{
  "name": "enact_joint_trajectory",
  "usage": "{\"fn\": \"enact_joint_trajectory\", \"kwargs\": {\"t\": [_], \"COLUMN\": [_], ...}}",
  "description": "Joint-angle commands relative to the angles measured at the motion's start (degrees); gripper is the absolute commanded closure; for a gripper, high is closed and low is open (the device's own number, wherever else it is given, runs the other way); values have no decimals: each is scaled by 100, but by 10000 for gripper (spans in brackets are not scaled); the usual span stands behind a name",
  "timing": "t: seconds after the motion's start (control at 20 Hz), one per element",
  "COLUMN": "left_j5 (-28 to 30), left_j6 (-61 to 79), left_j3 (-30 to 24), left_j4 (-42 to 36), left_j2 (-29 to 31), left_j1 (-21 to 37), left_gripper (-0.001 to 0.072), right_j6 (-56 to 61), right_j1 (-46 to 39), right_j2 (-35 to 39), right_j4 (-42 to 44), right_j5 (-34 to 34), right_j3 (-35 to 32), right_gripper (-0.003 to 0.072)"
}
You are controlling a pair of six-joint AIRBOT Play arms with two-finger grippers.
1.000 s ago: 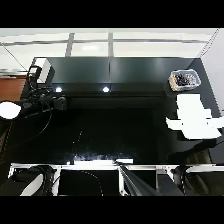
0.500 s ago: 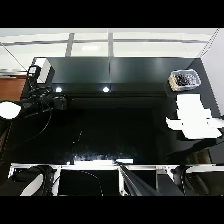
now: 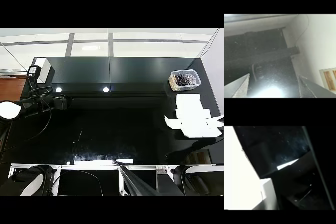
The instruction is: Fold the box and place the chain.
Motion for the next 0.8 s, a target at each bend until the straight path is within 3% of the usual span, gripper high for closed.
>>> {"fn": "enact_joint_trajectory", "kwargs": {"t": [0.0, 0.2, 0.45, 0.6, 0.75], "left_j5": [0, 0, 66, 63, 63], "left_j6": [-4, 9, 44, 42, 42], "left_j3": [7, 7, 4, -11, -11], "left_j4": [-2, -2, 0, -140, -527], "left_j2": [-2, -2, -2, -7, -7], "left_j1": [0, 0, 0, -7, -7], "left_gripper": [7, 7, 7, 8, 7], "right_j6": [-42, -42, -42, 774, 1154], "right_j1": [138, 151, 481, 1231, 2553], "right_j2": [24, 413, 1541, 2199, 2817], "right_j4": [17, 551, 914, 994, 1147], "right_j5": [133, 240, 98, -367, -549], "right_j3": [0, -264, -1486, -2282, -2909], "right_gripper": [685, 678, 678, 677, 677]}}
